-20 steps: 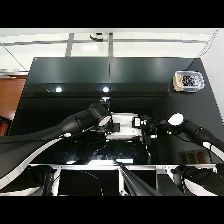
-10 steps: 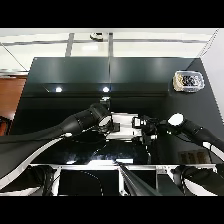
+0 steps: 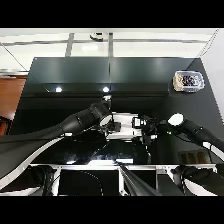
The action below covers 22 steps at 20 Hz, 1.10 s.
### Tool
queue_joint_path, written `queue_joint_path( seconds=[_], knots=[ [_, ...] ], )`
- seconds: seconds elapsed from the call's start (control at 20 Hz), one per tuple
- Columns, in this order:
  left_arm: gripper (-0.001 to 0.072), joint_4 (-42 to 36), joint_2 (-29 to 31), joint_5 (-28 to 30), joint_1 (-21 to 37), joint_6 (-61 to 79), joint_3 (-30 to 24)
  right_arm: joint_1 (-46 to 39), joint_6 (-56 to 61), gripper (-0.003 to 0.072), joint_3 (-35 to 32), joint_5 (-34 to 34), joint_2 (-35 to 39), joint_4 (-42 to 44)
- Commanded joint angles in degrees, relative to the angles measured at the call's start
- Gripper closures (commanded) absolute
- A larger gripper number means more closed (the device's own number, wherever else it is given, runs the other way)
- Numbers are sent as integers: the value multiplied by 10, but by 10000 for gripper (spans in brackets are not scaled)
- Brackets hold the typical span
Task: Fold the box and place the chain.
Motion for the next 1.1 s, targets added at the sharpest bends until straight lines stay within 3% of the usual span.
queue_joint_path(
  seconds=[0.0, 0.05, 0.2, 0.25, 0.3, 0.5, 0.75, 0.95, 1.05],
  knots=[
    [621, -3, -2, 2, 0, -1, 1, 0, 0, 193, 0, 0, 0, 0],
    [685, -3, -2, 2, 0, -1, 1, 0, 0, 193, 0, 0, 0, 0],
    [685, -2, -2, -1, 0, -1, 1, 0, 1, 193, 0, 0, 0, -1],
    [685, -2, -2, -1, 0, -1, 1, 0, 11, 137, 0, 0, 1, 0],
    [685, -2, -2, -1, 0, -1, 1, 0, 26, 22, 0, 0, 3, 0],
    [685, -2, -2, -2, 2, -1, 1, -2, 50, 24, 6, 24, 33, -15],
    [685, 0, -2, -2, 2, -1, 1, -2, 129, 25, 11, 46, 84, -190],
    [685, -2, -2, -2, 2, -1, 1, -1, 129, 29, 11, 42, 81, -181],
    [685, -2, -2, -3, 2, -1, 1, -1, 123, 75, 11, 33, 74, -145]
  ],
)
